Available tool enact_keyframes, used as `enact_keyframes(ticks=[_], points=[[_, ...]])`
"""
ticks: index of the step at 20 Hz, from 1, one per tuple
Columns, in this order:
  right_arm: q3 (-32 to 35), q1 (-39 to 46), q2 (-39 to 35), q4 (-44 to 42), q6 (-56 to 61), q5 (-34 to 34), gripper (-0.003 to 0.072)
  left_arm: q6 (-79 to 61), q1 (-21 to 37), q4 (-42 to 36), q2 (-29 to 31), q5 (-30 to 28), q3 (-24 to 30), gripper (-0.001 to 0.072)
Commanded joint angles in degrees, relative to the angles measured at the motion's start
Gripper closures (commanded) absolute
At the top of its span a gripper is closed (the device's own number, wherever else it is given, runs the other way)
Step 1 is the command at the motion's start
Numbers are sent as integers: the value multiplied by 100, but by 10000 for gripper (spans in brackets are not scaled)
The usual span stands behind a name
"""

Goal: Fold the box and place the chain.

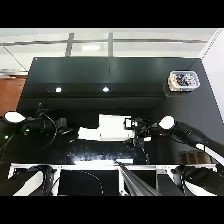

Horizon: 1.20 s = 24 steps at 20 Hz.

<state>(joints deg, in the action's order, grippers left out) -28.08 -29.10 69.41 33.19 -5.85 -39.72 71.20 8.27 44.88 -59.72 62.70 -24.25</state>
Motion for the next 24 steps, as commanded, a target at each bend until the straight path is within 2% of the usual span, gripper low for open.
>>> enact_keyframes(ticks=[1,6,11,12,13,14,15,17,19,22,24], points=[[2,-7,4,-2,2,0,333,-245,-345,-531,-699,225,57,683],[2,-7,4,-2,2,2,333,-334,-1086,-841,-1082,-192,55,682],[2,-7,4,-7,2,15,333,-833,-1368,-1290,-1082,-407,52,680],[2,-7,4,-7,2,15,333,-1078,-1366,-1517,-1075,-369,48,628],[2,-7,4,-7,2,15,333,-1285,-1364,-1674,-1064,-317,22,433],[2,-7,4,-9,2,15,333,-1467,-1364,-1707,-1060,-212,-44,286],[2,-7,4,-9,2,15,333,-1554,-1362,-1705,-1058,-94,-133,195],[2,-7,4,-9,2,15,333,-1554,-1355,-1703,-1045,109,-310,71],[2,-7,4,-9,2,15,333,-1552,-1370,-1707,-1010,208,-442,13],[2,-7,4,-9,2,15,332,-1547,-1646,-1729,-1003,229,-560,13],[2,-7,4,-9,2,17,333,-1401,-2015,-1685,-1001,-50,-667,14]])
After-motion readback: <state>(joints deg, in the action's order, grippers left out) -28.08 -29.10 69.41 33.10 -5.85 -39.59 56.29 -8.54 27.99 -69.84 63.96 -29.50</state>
